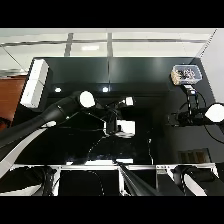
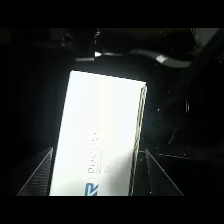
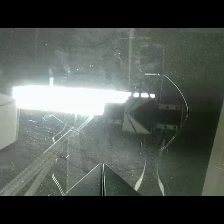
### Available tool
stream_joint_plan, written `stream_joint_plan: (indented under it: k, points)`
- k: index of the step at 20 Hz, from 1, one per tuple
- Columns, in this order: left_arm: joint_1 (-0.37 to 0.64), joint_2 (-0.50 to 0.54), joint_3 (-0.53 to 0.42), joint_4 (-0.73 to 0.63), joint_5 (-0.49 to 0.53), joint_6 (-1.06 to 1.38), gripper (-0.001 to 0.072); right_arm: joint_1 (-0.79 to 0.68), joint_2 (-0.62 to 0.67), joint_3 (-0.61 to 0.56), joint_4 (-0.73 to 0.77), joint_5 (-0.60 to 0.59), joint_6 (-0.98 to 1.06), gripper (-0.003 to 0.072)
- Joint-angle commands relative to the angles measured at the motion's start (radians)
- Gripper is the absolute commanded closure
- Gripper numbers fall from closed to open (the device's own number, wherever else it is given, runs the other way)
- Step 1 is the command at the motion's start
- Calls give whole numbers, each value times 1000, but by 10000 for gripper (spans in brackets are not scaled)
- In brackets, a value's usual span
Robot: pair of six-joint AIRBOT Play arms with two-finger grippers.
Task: Fold the box and place the chain.
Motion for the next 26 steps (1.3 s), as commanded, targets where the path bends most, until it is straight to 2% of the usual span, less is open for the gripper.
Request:
stream_joint_plan:
  k: [1,9,15,20,26]
  points:
    - [-31,-26,10,38,8,-2,-5,0,1,0,7,-3,2,669]
    - [-32,-28,16,37,0,-3,-5,0,1,-1,7,-26,2,669]
    - [-32,-29,63,63,16,-58,-4,0,1,-2,7,-29,2,669]
    - [-32,-63,63,86,-58,-82,-4,0,0,-5,7,-32,2,669]
    - [-34,-63,63,87,-68,-82,-4,0,0,-5,7,-46,2,669]
